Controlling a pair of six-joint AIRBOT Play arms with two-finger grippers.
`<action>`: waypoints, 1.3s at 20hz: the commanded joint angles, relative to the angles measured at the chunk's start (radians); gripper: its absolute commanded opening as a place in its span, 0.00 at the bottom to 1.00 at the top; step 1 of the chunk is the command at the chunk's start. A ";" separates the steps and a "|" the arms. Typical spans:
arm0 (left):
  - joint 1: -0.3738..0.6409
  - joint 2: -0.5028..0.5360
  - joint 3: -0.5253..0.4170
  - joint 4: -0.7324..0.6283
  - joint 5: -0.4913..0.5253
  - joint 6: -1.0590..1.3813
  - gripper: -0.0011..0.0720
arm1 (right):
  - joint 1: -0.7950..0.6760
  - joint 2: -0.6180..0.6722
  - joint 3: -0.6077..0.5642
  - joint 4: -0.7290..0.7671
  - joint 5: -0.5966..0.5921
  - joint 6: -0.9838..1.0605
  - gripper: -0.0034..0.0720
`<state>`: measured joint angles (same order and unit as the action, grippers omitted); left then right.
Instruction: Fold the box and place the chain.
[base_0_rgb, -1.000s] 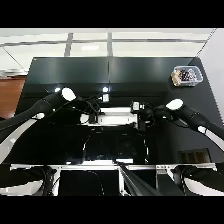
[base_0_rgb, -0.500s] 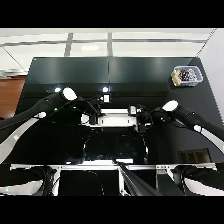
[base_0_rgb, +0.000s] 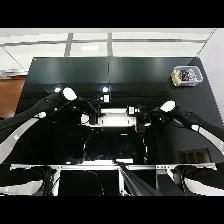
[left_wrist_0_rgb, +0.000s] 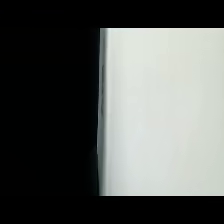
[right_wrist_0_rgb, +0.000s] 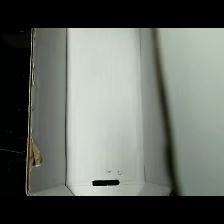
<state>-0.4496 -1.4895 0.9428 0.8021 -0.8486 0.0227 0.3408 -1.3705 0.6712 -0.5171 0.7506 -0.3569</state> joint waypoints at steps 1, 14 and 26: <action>0.001 -0.001 0.000 0.001 0.000 0.001 0.06 | 0.000 -0.003 0.004 -0.015 -0.014 0.032 0.97; 0.001 -0.001 0.000 0.001 0.003 0.001 0.06 | 0.015 -0.006 0.004 -0.053 -0.027 0.054 0.97; 0.001 -0.001 0.000 0.001 0.004 0.001 0.06 | 0.014 -0.006 0.004 -0.052 -0.026 0.054 0.61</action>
